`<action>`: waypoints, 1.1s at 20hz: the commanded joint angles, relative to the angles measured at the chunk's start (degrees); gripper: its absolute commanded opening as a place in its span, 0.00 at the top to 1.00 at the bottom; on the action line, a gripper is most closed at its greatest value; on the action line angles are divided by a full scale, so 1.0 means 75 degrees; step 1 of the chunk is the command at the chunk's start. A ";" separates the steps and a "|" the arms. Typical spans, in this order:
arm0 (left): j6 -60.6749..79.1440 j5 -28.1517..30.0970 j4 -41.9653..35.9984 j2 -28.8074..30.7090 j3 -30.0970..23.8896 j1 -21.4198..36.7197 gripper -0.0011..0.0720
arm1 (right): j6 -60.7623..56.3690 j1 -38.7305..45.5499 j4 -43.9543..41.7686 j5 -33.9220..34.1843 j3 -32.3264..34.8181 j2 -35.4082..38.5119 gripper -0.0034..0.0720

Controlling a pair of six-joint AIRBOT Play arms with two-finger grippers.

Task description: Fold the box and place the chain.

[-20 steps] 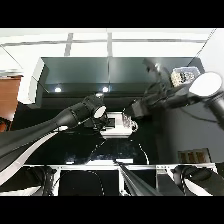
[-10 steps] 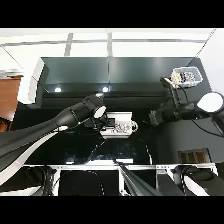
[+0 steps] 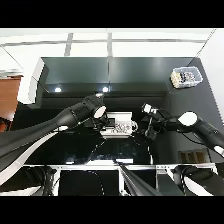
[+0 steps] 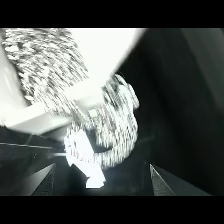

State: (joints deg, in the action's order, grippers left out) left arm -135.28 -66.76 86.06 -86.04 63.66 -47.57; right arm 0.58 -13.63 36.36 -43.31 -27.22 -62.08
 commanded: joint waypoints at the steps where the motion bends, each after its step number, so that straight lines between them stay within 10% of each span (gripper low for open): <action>1: 0.0003 0.0003 0.0000 -0.0006 0.0003 0.0009 0.95 | 0.2396 -0.0090 -0.1043 0.0152 -0.0484 -0.1049 0.00; 10: 0.0003 0.0006 0.0000 -0.0006 0.0003 0.0006 0.95 | 0.2346 -0.0501 -0.0895 0.0318 -0.0778 -0.1585 0.03; 12: 0.0003 0.0003 0.0000 -0.0006 0.0003 0.0006 0.95 | 0.2025 -0.0501 -0.0854 0.0542 -0.0781 -0.1588 0.42; 13: 0.0003 0.0003 0.0000 -0.0006 0.0003 0.0006 0.95 | 0.1545 -0.0490 -0.0670 0.0673 -0.0781 -0.1585 0.84; 14: 0.0003 0.0003 0.0000 -0.0006 0.0003 0.0006 0.95 | 0.1218 -0.0428 -0.0423 0.0659 -0.0781 -0.1539 0.94; 19: 0.0003 0.0003 0.0000 -0.0006 0.0003 0.0009 0.95 | -0.2145 0.0152 0.0956 0.0388 -0.0854 -0.0105 0.95; 22: 0.0003 0.0006 0.0003 -0.0006 0.0003 0.0009 0.95 | -0.3745 0.0568 0.1008 -0.1285 -0.1332 0.1113 0.95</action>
State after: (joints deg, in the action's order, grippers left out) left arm -135.28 -66.76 86.06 -86.04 63.66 -47.57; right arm -13.26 -11.86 41.43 -43.59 -34.94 -60.88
